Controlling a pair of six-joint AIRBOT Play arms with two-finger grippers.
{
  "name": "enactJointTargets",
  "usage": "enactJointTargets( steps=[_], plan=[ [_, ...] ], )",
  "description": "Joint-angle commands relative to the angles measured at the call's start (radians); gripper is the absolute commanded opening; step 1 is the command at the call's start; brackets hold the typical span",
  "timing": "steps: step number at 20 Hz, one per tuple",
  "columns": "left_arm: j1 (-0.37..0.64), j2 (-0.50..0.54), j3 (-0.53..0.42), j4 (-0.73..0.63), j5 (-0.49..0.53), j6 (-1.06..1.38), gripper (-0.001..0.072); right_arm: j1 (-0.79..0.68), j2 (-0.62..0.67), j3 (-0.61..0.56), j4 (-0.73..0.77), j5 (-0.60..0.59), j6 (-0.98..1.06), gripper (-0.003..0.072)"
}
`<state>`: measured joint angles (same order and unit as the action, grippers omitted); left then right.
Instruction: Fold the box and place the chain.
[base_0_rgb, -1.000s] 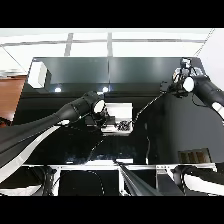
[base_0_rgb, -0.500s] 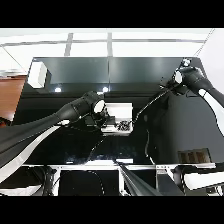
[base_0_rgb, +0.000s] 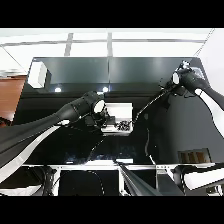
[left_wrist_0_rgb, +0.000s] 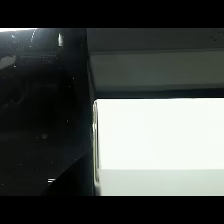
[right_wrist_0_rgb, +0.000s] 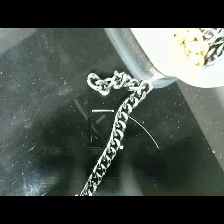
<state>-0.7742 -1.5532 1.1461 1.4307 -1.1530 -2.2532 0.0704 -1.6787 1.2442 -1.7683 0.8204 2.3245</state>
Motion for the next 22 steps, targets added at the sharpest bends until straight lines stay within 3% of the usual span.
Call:
enactJointTargets(
  steps=[1,3,4,11,14,17,19,22],
  plan=[
    [0.001,0.0,0.0,0.0,0.0,0.0,0.0029,0.0,-0.003,0.0,0.013,0.025,-0.022,0.0124],
    [0.001,0.0,0.0,0.0,0.0,0.0,0.0029,0.0,-0.001,0.001,0.023,0.032,-0.047,0.012],
    [0.001,0.0,0.0,0.0,0.0,0.0,0.0029,0.0,0.0,0.005,0.027,0.045,-0.069,0.0006],
    [0.001,0.0,0.0,0.0,0.0,0.0,0.0029,0.0,0.108,0.037,0.143,0.094,-0.447,0.0015],
    [0.001,0.0,0.0,0.0,0.0,0.0,0.0029,0.0,0.233,0.037,0.307,0.18,-0.653,0.0016],
    [0.001,0.0,0.0,0.0,0.0,0.0,0.0029,0.0,0.396,0.037,0.572,0.317,-0.876,0.0016],
    [0.001,0.0,0.0,0.0,0.0,0.0,0.0028,0.0,0.503,0.041,0.695,0.344,-0.938,0.0016],
    [0.001,0.0,0.0,0.0,0.0,0.0,0.0029,0.0,0.613,0.129,0.756,0.406,-0.951,0.0016]
  ],
)
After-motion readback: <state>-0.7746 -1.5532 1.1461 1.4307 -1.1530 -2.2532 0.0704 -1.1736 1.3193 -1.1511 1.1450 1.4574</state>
